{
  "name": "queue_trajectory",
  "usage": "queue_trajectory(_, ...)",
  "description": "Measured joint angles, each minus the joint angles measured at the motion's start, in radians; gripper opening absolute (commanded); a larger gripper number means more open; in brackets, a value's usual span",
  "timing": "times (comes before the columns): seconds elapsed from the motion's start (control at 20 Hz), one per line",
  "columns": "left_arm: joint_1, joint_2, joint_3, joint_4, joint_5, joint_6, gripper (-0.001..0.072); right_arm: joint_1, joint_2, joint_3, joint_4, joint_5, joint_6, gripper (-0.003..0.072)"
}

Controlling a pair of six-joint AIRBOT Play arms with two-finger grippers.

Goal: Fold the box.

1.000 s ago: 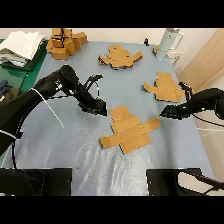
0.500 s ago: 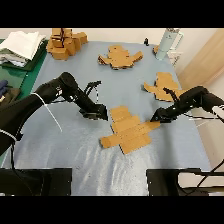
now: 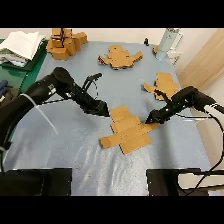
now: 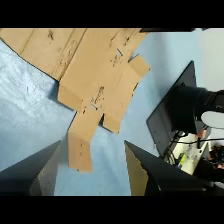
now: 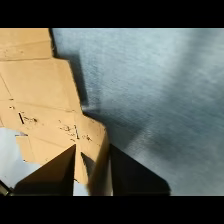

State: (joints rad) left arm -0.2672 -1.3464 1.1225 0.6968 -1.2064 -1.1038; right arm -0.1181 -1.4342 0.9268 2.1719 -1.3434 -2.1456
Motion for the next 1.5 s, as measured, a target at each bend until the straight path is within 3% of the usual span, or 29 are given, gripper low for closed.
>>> queue_trajectory(0.05, 0.0, 0.032, -0.018, 0.013, 0.001, 0.002, 0.0587, 0.007, -0.002, -0.003, 0.002, 0.0, 0.0, 0.023)
queue_trajectory(0.1, 0.0, 0.063, -0.04, 0.021, 0.004, 0.005, 0.0588, 0.014, -0.003, -0.007, 0.002, 0.0, -0.001, 0.0083)
queue_trajectory(0.2, 0.0, 0.117, -0.097, 0.034, 0.018, 0.007, 0.0587, 0.021, -0.005, -0.013, 0.008, 0.001, -0.001, 0.0003)
queue_trajectory(0.4, 0.0, 0.171, -0.195, 0.038, 0.072, 0.007, 0.0587, 0.045, -0.002, -0.024, 0.084, 0.008, -0.018, 0.0003)
queue_trajectory(0.6, -0.016, 0.184, -0.227, 0.021, 0.096, 0.016, 0.0587, 0.114, 0.063, -0.104, 0.224, 0.139, -0.056, 0.0002)
queue_trajectory(1.0, 0.013, 0.189, -0.261, 0.22, 0.134, -0.031, 0.0595, 0.188, 0.43, -0.446, 0.29, 0.346, -0.067, 0.0003)
queue_trajectory(1.05, 0.014, 0.189, -0.262, 0.221, 0.154, -0.031, 0.0595, 0.191, 0.472, -0.484, 0.288, 0.361, -0.06, 0.0024)
queue_trajectory(1.15, 0.015, 0.189, -0.263, 0.202, 0.199, -0.035, 0.0596, 0.193, 0.523, -0.532, 0.269, 0.377, -0.048, 0.0244)
queue_trajectory(1.5, 0.013, 0.187, -0.266, 0.155, 0.291, -0.035, 0.0596, 0.195, 0.512, -0.564, 0.246, 0.393, -0.028, 0.0226)
